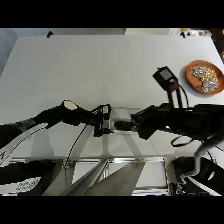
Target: Fold the box and place the chain.
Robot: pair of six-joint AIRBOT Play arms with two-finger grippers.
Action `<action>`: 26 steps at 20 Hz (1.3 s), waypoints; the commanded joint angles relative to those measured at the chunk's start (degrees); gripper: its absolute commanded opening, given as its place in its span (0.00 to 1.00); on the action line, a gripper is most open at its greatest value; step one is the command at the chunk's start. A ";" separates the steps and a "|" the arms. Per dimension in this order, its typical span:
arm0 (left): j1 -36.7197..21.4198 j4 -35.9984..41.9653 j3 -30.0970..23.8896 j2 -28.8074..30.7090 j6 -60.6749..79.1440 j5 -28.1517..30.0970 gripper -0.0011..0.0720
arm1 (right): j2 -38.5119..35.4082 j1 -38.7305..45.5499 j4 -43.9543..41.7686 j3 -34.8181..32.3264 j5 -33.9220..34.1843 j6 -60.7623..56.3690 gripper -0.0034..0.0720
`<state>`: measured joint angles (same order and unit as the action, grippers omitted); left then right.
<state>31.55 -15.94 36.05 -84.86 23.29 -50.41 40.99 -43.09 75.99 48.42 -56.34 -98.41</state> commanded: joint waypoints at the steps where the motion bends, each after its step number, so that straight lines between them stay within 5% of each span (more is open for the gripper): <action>1: -0.02 0.00 0.02 0.04 0.02 0.02 0.11 | 5.77 -0.52 3.13 0.07 -1.60 -0.13 0.07; 11: -0.02 0.00 0.02 0.04 0.02 0.02 0.11 | 17.84 -0.52 3.34 0.07 -4.46 1.77 0.07; 14: -0.02 0.02 0.02 0.04 0.00 0.04 0.11 | 17.59 -0.46 4.07 0.13 -4.81 4.52 0.23; 21: -0.02 0.02 0.02 0.04 0.00 0.02 0.11 | 6.23 -0.46 20.92 0.15 -16.72 10.88 0.22; 26: -0.02 0.02 0.02 0.04 0.02 0.02 0.11 | -1.97 -0.46 27.10 0.11 -20.09 26.40 0.06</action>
<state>31.55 -15.92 36.05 -84.86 23.29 -50.39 43.03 -43.55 99.22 48.56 -74.30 -80.82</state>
